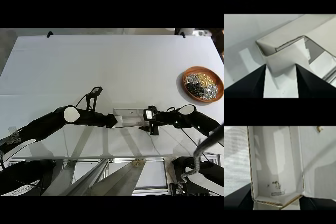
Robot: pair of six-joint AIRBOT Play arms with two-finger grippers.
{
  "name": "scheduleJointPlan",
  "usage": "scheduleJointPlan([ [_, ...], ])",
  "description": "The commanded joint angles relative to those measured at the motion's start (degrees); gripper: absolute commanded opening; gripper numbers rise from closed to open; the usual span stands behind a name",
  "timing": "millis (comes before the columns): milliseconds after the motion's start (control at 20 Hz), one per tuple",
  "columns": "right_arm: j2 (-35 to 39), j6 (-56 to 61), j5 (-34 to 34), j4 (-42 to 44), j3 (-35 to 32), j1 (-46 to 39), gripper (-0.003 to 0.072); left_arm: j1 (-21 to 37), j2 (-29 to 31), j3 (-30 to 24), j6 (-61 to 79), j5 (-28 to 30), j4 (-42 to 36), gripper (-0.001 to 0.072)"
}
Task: Fold the box and place the chain.
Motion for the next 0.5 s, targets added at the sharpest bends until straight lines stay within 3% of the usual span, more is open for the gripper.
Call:
scheduleJointPlan([
  [0, 0.04, 0.0, 0.0, 0.0, -0.02, -0.04, 0.0413, -0.2, -0.81, 1.05, -5.88, -1.9, 4.72, 0.0419],
  [300, 0.04, 0.0, 0.0, 0.0, -0.02, -0.04, 0.0413, -1.31, -1.79, 7.02, -17.42, -6.51, 15.58, 0.0418],
  [450, 0.04, 0.0, 0.0, 0.0, -0.02, -0.04, 0.0413, -2.73, -4.39, 11.26, -21.62, -11.72, 19.71, 0.0418],
])
